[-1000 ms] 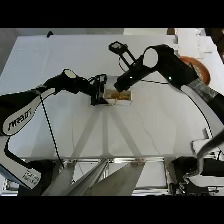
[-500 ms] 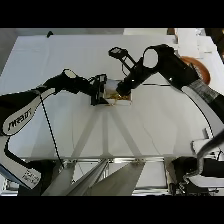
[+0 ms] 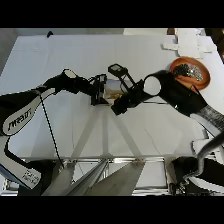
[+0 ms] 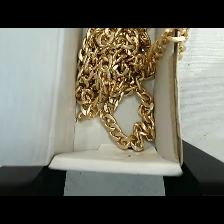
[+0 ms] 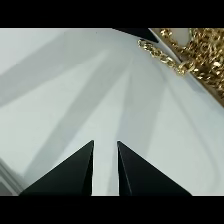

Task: Fold the box and place the chain.

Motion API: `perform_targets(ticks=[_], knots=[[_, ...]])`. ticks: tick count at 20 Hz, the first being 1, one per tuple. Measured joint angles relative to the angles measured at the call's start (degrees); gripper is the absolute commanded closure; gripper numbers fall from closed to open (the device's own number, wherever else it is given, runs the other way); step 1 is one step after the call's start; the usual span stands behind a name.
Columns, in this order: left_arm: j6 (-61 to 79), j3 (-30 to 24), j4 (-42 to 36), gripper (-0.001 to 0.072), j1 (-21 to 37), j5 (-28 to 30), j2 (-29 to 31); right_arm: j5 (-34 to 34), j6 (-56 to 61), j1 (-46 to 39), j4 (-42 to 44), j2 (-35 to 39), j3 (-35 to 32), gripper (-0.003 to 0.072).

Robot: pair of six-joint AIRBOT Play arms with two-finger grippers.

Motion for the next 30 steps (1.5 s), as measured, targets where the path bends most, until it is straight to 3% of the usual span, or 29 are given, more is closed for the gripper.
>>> perform_targets(ticks=[1,4,5,7,8,16,19,23,26,30], knots=[[0.02,0.0,0.02,0.0435,0.0,0.0,0.0,-2.62,2.73,0.68,0.33,0.15,-1.81,0.048],[0.02,0.0,0.0,0.0435,0.0,0.0,0.0,-12.02,10.71,4.17,-1.01,0.2,-5.44,0.0477],[0.0,0.0,0.02,0.0435,0.0,0.02,0.0,-14.73,13.68,5.16,-2.03,-0.15,-6.03,0.0431],[0.0,0.0,0.02,0.0435,0.0,0.02,0.0,-18.75,19.89,6.38,-4.26,-1.42,-6.8,0.0205],[0.0,0.0,0.0,0.0435,0.0,0.0,0.0,-19.93,22.58,6.8,-5.33,-2.27,-7.06,0.0192],[0.0,0.0,0.02,0.0435,0.0,0.0,0.0,-23.04,43.17,6.88,-18.32,-5.38,-7.63,0.0226],[0.0,0.0,0.02,0.0435,0.0,0.0,0.0,-23.43,49.83,5.95,-23.65,-5.79,-7.63,0.0272],[0.0,0.0,0.02,0.0435,0.0,0.02,0.0,-24.04,53.68,5.44,-27.02,-7.34,-7.63,0.0277],[0.02,0.0,0.02,0.0435,0.0,0.0,0.0,-25.0,54.66,5.29,-27.78,-8.33,-7.63,0.0382],[-0.13,0.0,-0.02,0.0435,0.0,0.0,0.0,-27.36,55.28,5.25,-28.0,-8.81,-7.63,0.0386]])
